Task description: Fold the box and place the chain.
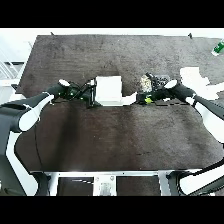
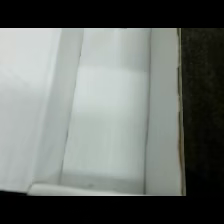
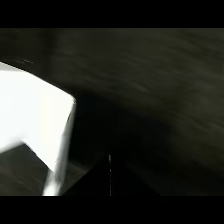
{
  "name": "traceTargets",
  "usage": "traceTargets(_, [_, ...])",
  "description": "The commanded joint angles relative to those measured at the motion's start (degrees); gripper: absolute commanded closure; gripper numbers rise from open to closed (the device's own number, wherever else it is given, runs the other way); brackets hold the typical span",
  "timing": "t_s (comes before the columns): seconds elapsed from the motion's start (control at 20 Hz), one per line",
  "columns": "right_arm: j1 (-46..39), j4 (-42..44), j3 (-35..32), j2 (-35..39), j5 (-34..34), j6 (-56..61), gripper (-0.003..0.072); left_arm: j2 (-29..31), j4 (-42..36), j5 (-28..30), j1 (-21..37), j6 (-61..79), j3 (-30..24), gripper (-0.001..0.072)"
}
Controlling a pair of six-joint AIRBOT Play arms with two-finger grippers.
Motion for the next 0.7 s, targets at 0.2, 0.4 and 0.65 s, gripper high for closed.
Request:
traceTargets(0.2, [3.06,7.41,0.04,3.21,-0.72,-2.93,0.0673,-0.02,0.02,0.04,0.0,0.0,0.02,0.0531])
traceTargets(0.4, [3.72,10.47,1.99,4.48,-1.16,-2.91,0.0404,-0.02,0.04,0.04,-0.02,0.0,0.02,0.0531])
traceTargets(0.65, [5.84,10.82,1.99,4.44,-1.42,-2.89,0.0145,-0.02,0.04,0.04,0.0,0.0,0.02,0.053])
